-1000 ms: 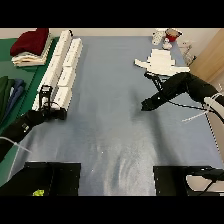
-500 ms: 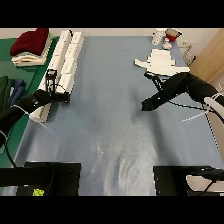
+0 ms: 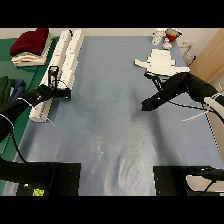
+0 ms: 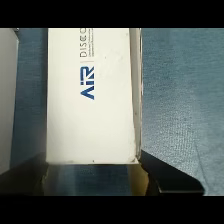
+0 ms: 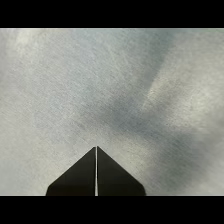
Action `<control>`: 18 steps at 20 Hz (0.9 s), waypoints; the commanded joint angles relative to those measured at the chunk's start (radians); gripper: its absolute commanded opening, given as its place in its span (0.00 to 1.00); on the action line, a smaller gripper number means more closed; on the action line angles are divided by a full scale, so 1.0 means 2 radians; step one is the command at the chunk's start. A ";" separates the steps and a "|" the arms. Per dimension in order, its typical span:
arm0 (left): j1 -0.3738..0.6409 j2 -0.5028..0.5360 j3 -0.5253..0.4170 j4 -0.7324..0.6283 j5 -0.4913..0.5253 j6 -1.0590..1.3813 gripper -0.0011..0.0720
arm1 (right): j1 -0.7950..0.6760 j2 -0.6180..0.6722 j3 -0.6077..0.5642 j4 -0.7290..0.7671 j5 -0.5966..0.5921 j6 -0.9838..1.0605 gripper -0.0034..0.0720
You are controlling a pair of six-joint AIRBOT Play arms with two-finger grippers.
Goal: Fold the box.
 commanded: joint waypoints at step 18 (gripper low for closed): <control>0.002 0.050 0.002 0.006 -0.071 -0.001 0.97 | 0.000 0.000 0.000 0.000 0.000 0.000 0.05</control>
